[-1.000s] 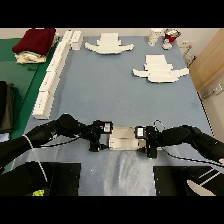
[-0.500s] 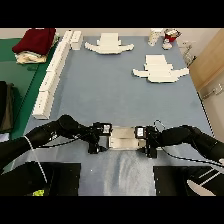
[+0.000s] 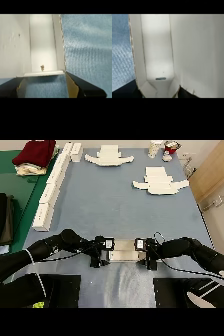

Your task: Fold the box.

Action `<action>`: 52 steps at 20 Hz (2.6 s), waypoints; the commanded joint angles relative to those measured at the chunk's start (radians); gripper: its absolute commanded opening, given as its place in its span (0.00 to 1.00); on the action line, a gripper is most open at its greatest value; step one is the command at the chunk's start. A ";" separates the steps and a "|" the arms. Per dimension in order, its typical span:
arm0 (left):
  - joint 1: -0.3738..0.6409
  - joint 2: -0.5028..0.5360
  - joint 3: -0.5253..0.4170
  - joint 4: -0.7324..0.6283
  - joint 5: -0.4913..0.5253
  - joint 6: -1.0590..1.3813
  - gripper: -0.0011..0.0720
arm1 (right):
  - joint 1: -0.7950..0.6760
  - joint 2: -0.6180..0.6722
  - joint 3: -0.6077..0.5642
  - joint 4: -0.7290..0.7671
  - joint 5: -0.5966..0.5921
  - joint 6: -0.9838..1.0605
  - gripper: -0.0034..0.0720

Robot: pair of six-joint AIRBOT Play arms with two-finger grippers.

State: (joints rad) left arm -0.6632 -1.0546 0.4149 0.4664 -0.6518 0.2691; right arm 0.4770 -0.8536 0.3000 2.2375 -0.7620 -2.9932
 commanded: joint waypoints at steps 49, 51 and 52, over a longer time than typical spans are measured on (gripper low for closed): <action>-0.029 -0.066 0.003 -0.061 0.083 -0.001 0.65 | 0.000 0.035 0.010 -0.042 -0.019 0.041 1.00; -0.029 -0.066 0.003 -0.061 0.083 -0.001 0.65 | 0.000 0.086 0.022 -0.134 -0.053 0.153 1.00; -0.029 -0.066 0.003 -0.061 0.083 -0.001 0.65 | 0.000 0.116 0.028 -0.199 -0.083 0.226 1.00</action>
State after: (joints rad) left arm -0.6918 -1.1206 0.4168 0.4049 -0.5701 0.2687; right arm 0.4770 -0.7921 0.3157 2.1628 -0.7959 -2.9089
